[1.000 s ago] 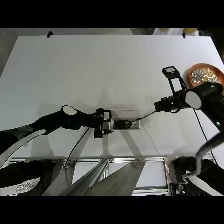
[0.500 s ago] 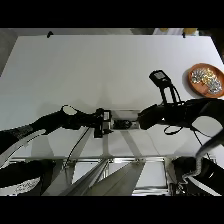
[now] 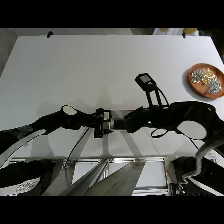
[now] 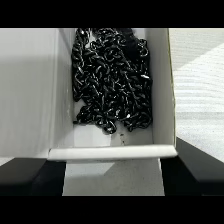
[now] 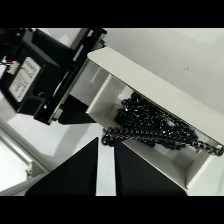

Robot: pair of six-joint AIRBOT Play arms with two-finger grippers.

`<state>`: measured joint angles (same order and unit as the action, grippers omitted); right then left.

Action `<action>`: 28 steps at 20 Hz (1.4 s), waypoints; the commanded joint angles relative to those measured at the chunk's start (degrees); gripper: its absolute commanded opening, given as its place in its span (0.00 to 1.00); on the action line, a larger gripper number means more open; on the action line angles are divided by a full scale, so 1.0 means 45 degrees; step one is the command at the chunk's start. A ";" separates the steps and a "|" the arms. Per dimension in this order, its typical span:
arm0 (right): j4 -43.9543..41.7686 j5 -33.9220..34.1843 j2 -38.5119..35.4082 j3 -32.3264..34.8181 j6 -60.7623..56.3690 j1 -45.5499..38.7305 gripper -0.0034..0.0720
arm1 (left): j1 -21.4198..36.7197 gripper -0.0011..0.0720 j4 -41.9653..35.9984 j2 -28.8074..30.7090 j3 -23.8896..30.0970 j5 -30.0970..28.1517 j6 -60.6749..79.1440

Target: Fold the box and place the chain.

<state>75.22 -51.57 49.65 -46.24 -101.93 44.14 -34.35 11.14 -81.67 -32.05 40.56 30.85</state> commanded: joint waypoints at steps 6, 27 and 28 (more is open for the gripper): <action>0.0704 -0.0933 0.0554 -0.1302 0.1010 -0.1719 0.30 | 0.0010 0.20 0.0005 0.0015 -0.0005 0.0000 0.0000; 0.3478 -0.0131 0.5425 0.0121 0.1010 -0.6727 0.49 | 0.0010 0.20 0.0005 0.0010 -0.0005 -0.0005 0.0000; 0.3478 0.0039 0.5639 0.0121 0.1010 -0.6630 0.49 | 0.0010 0.20 0.0005 0.0010 -0.0005 0.0000 0.0000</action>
